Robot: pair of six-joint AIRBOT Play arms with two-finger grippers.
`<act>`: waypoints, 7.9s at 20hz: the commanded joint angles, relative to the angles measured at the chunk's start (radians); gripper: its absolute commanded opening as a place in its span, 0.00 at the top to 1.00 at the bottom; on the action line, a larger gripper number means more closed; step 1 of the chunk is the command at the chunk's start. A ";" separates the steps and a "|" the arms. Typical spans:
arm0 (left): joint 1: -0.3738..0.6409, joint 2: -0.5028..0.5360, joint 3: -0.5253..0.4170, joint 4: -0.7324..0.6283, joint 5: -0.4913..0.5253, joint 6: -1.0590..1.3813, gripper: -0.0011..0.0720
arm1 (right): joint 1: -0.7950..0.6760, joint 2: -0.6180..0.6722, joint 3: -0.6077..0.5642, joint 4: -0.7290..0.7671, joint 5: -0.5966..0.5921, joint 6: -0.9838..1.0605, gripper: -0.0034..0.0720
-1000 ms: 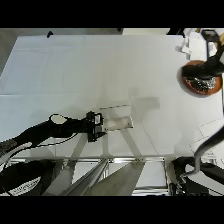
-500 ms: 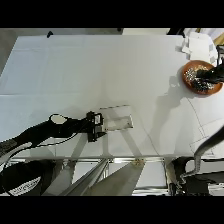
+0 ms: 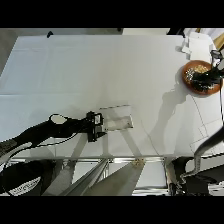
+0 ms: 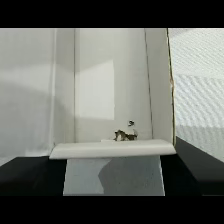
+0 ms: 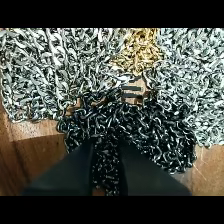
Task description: Fold the box and place the chain.
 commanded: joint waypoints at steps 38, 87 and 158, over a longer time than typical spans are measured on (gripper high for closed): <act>0.000 0.000 0.000 0.000 0.000 0.000 0.89 | 0.698 0.929 -0.010 0.623 0.590 -0.221 0.94; 0.000 0.000 0.000 0.000 0.000 0.000 0.89 | 0.851 0.724 -0.470 0.274 0.406 -0.118 0.65; 0.000 0.000 0.000 0.000 0.000 0.000 0.89 | 1.056 0.617 -0.464 0.662 0.154 -0.277 0.94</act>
